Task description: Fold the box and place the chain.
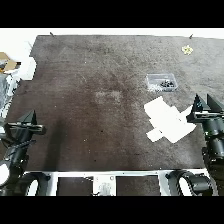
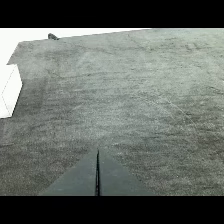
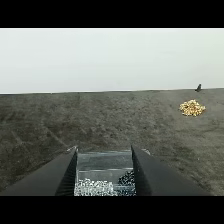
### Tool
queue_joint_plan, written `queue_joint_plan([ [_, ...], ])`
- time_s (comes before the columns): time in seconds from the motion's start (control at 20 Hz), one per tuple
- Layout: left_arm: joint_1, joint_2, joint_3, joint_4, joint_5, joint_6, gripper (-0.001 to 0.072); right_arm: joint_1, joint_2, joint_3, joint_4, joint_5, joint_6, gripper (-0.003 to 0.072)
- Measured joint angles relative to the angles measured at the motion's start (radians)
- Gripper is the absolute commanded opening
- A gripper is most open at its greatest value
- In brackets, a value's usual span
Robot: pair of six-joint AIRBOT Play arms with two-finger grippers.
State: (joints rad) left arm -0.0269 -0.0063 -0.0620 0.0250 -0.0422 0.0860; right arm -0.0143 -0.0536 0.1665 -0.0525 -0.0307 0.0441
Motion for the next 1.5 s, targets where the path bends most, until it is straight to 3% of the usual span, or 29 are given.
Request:
queue_joint_plan([
  [0.25, 0.0, 0.0, 0.0, 0.0, 0.0, 0.0, 0.0013, 0.0, 0.0, 0.001, 0.0, 0.001, 0.0, 0.0379],
  [0.35, 0.0, 0.0, 0.0, 0.0, 0.0, 0.0, 0.0012, 0.0, 0.0, 0.007, -0.001, 0.005, 0.0, 0.0467],
  [0.6, 0.0, 0.0, 0.0, 0.0, 0.0, 0.0, 0.0012, 0.0, -0.039, 0.095, -0.026, 0.008, 0.0, 0.0447],
  [0.75, 0.0, 0.0, 0.0, 0.0, 0.0, 0.0, 0.0012, 0.0, -0.142, 0.203, -0.042, 0.008, 0.0, 0.0448],
  [0.95, 0.0, 0.0, 0.0, 0.0, 0.0, 0.0, 0.0013, -0.055, -0.386, 0.363, -0.05, 0.061, 0.045, 0.0448],
  [1.05, 0.0, 0.0, 0.0, 0.0, 0.0, 0.0, 0.0013, -0.159, -0.525, 0.442, -0.097, 0.196, 0.126, 0.0449],
  [1.3, 0.0, 0.0, 0.0, 0.0, 0.0, 0.0, 0.0013, -0.502, -0.896, 0.72, -0.438, 0.743, 0.493, 0.0447],
  [1.5, 0.0, 0.0, 0.0, 0.0, 0.0, 0.0, 0.0013, -0.69, -1.164, 0.998, -0.652, 1.152, 0.674, 0.0446],
])
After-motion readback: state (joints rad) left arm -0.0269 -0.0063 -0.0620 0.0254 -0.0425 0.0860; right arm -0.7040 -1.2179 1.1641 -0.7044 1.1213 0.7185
